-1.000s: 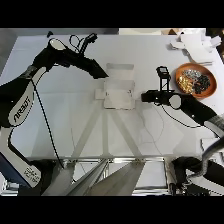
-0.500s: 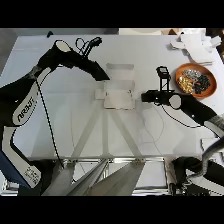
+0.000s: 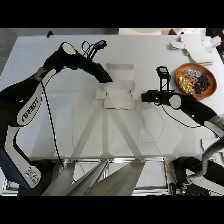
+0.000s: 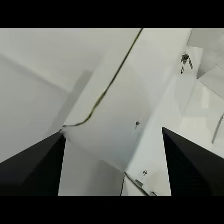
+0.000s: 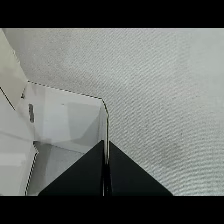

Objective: Fold the box and place the chain.

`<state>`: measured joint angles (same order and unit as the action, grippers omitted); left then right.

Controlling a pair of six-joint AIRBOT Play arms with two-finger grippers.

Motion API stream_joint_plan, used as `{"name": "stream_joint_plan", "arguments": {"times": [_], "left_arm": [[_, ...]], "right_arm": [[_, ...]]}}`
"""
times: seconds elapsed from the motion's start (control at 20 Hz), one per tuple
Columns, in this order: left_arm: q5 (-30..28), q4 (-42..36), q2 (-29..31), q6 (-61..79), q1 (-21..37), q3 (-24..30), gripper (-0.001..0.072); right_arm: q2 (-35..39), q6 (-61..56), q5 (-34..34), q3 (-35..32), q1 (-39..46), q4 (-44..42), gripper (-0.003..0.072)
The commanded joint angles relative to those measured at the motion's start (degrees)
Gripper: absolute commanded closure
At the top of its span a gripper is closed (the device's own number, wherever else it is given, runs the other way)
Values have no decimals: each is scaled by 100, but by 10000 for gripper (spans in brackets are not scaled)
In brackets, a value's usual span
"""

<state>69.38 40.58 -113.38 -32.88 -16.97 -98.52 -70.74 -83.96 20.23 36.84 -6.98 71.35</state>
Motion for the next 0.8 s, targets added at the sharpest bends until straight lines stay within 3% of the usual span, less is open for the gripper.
{"name": "stream_joint_plan", "arguments": {"times": [0.0,0.15,0.6,0.75], "left_arm": [[391,-140,-59,463,-26,-7,76],[629,-144,-72,785,-24,-7,77],[605,-177,-146,1665,-22,-4,86],[605,-455,-229,1816,-22,-4,159]], "right_arm": [[4,-2,0,4,2,-2,680],[4,-2,0,7,2,-2,680],[4,-2,0,4,2,-2,680],[4,-2,0,7,2,0,680]]}}
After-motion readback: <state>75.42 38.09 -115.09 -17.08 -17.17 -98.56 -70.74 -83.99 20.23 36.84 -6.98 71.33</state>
